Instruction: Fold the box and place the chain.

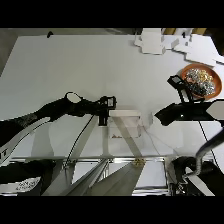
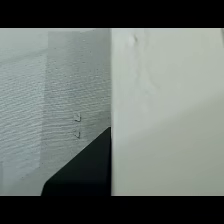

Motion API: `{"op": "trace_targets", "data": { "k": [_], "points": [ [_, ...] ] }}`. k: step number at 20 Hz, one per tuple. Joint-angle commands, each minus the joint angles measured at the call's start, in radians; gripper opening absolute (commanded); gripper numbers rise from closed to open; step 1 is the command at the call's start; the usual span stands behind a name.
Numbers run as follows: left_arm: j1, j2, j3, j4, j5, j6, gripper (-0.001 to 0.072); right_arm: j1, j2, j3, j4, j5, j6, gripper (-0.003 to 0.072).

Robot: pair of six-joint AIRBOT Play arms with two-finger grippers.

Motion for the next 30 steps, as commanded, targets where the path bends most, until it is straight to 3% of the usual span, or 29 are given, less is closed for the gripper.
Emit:
{"op": "trace_targets", "data": {
  "k": [1,4,5,6,10,11,12,14,15,21,30],
  "points": [
    [0.000,0.000,-0.001,0.001,-0.002,-0.001,0.0008,0.027,0.001,0.000,0.000,0.042,-0.065,0.0225],
    [0.000,0.000,-0.001,0.001,-0.002,-0.001,0.0008,0.190,0.000,-0.013,-0.003,0.025,-0.146,0.0182],
    [0.000,0.000,-0.001,0.001,-0.001,-0.001,0.0008,0.264,0.000,-0.026,-0.008,-0.005,-0.179,0.0133],
    [0.000,0.000,-0.001,0.001,-0.002,-0.001,0.0008,0.332,0.000,-0.042,-0.010,-0.031,-0.232,0.0020],
    [0.000,0.000,-0.001,0.001,-0.002,-0.001,0.0008,0.516,-0.007,-0.102,-0.086,-0.090,-0.297,0.0022],
    [0.000,0.000,-0.001,0.001,-0.002,-0.001,0.0008,0.513,-0.007,-0.127,-0.079,-0.103,-0.335,0.0070],
    [0.000,0.000,-0.001,0.001,-0.002,-0.001,0.0008,0.513,-0.007,-0.161,-0.095,-0.128,-0.373,0.0221],
    [0.000,0.000,-0.001,0.001,-0.002,-0.001,0.0008,0.513,-0.006,-0.241,-0.142,-0.213,-0.443,0.0608],
    [0.000,0.000,-0.001,0.001,-0.002,-0.001,0.0008,0.514,-0.006,-0.273,-0.166,-0.256,-0.447,0.0690],
    [0.000,0.000,-0.001,0.001,-0.002,-0.001,0.0008,0.631,-0.006,-0.359,-0.219,-0.548,-0.446,0.0692],
    [0.000,0.000,-0.001,0.001,-0.002,-0.001,0.0008,0.633,-0.051,-0.361,-0.289,-0.702,-0.439,0.0689]
  ]
}}
